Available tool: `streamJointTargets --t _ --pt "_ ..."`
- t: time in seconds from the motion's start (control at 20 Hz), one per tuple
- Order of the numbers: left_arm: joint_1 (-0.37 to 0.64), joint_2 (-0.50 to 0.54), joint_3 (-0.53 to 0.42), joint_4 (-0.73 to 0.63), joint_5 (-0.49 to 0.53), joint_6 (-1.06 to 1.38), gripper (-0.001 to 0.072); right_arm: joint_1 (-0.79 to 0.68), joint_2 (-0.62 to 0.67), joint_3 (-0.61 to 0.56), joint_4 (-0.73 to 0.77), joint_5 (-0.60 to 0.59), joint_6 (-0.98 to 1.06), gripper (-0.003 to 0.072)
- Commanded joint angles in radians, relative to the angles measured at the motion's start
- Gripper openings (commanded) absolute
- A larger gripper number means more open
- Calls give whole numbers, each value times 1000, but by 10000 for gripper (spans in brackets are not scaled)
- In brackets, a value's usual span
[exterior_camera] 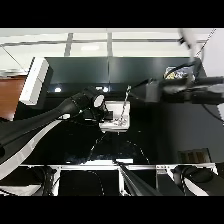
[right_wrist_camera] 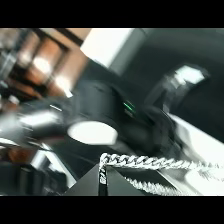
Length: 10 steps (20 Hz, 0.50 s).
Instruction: Fold the box and place the chain.
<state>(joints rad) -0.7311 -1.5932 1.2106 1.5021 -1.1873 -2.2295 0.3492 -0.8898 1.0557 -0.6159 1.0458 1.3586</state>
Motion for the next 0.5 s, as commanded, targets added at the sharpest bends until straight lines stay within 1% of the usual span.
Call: streamJointTargets --t 0.0,0.1,0.25,0.4,0.45 --pt "0 0 1 0 -2 0 31 34 -39 -96 -92 -23 39 18" --pt "0 0 1 0 -2 0 31 42 -50 -195 -68 -92 76 18" --pt "0 0 1 0 -2 0 31 81 -97 -322 26 -265 78 18" --pt "0 0 1 0 -3 1 31 126 -165 -339 38 -362 78 20" --pt "0 0 1 0 -3 1 31 143 -180 -339 41 -402 79 68"
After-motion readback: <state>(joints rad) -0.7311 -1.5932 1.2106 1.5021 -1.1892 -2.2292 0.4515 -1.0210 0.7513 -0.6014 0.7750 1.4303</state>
